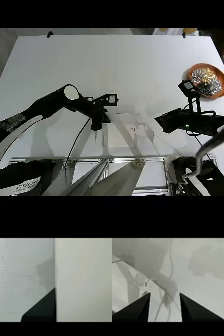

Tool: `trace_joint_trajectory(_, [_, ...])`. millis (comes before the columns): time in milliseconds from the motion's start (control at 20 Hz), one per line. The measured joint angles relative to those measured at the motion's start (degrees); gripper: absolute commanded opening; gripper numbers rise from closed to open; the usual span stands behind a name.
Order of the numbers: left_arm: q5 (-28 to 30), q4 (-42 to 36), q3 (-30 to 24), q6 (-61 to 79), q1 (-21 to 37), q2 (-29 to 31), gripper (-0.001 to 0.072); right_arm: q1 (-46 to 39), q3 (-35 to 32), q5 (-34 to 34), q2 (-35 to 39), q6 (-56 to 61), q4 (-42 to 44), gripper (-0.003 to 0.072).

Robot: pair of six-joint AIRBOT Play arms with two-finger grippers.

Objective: Fold the box and place the chain.

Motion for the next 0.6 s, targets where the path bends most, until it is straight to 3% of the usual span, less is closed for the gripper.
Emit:
trace_joint_trajectory(250, [5.97, -2.43, -0.61, 2.64, -0.66, -1.62, 0.0002, 0.0, 0.11, 0.15, 0.0, -0.02, 0.15, 0.0407])
trace_joint_trajectory(600, [8.55, -7.98, -0.72, 10.93, -0.92, -5.18, 0.0005, 0.0, 0.13, 0.22, 0.0, -0.04, 0.15, 0.0407])
